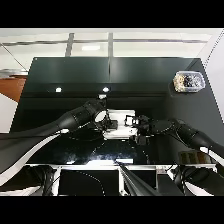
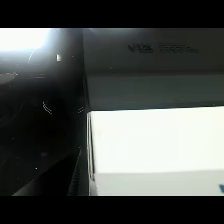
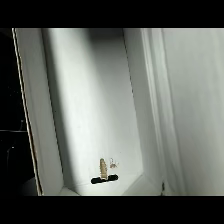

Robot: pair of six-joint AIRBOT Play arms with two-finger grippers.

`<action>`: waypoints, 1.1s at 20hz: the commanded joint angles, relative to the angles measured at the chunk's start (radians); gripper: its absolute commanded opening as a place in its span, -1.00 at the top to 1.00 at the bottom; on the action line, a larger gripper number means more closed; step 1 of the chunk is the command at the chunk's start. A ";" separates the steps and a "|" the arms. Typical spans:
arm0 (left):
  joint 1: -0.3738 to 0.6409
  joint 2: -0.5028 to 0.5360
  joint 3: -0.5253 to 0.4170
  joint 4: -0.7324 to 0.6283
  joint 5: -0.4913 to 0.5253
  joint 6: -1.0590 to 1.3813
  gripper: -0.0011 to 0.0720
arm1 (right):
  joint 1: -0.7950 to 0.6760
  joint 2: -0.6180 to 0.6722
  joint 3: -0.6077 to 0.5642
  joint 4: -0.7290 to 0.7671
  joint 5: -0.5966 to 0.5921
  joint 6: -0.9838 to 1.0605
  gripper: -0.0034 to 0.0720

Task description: Fold the box and place the chain.

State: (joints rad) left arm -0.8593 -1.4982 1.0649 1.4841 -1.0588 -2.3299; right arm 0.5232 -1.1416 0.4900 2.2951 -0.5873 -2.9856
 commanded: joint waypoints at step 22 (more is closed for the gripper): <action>-0.007 -0.006 0.001 -0.008 0.003 0.023 0.90 | 0.000 0.000 0.000 0.000 0.004 0.000 -0.04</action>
State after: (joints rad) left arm -0.8631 -1.5040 1.0653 1.4845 -1.0702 -2.3135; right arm 0.5236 -1.1416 0.4900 2.2959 -0.5854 -2.9849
